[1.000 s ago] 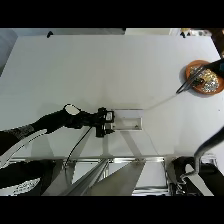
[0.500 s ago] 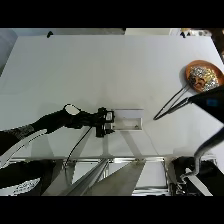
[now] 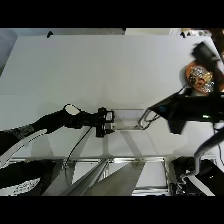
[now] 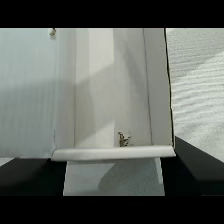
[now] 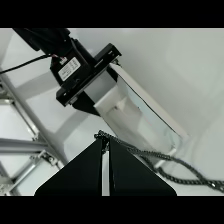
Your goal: Fold the box and place the chain.
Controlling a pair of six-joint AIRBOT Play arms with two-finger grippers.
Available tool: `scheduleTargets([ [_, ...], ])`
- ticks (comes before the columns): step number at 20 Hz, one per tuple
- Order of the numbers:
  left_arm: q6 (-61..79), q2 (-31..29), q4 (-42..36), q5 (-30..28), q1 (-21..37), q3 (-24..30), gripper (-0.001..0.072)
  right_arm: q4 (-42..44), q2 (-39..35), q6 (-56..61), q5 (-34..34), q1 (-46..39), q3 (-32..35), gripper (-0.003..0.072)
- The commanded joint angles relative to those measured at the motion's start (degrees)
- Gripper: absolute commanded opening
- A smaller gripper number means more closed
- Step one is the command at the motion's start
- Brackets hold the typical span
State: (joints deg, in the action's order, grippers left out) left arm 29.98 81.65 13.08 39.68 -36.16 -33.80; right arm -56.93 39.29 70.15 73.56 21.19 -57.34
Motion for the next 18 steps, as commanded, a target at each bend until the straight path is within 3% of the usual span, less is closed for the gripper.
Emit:
scheduleTargets([
  [1, 0.0, 0.0, 0.0, 0.0, 0.0, 0.0, 0.0211, 0.1, 4.8, -1.3, -8.5, 5.5, 4.4, 0.002],
  [10, 0.0, 0.0, 0.0, 0.0, 0.0, 0.0, 0.0211, -3.4, 21.7, -1.3, -10.9, 12.9, 5.6, 0.002],
  [16, 0.0, 0.0, 0.0, 0.0, 0.0, 0.0, 0.0211, -4.5, 24.6, -1.2, -11.4, 12.9, 5.6, 0.0026],
  [18, 0.0, 0.0, 0.0, 0.0, 0.0, 0.0, 0.0211, -4.3, 24.6, -1.0, -11.1, 12.9, 5.6, 0.0072],
])
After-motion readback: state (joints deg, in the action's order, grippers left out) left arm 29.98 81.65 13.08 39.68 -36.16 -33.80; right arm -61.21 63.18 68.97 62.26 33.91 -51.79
